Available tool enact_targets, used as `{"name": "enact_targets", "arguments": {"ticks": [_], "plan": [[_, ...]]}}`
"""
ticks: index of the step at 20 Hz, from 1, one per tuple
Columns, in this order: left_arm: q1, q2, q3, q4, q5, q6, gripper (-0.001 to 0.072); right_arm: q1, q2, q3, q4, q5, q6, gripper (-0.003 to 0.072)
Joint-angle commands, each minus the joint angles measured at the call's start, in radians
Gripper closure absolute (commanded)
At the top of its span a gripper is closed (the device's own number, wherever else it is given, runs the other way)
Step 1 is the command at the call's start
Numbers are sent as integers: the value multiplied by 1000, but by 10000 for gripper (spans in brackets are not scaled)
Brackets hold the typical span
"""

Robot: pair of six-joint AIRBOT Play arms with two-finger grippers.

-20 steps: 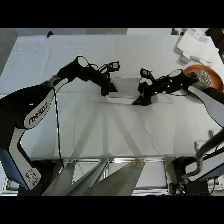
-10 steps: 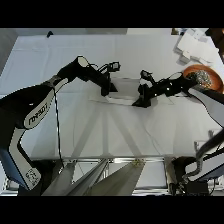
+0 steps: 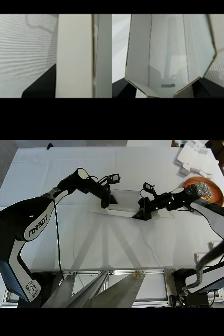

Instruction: Fold the box and place the chain.

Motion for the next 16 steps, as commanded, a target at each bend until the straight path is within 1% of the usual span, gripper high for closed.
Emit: {"name": "enact_targets", "arguments": {"ticks": [1, 16], "plan": [[1, 0, 0, 1, 1, 0, 703, 0, 2, -6, 51, 13, -26, -23], [1, 0, 0, 1, 1, 0, 703, 0, 0, -5, 27, 18, -25, -23]]}}
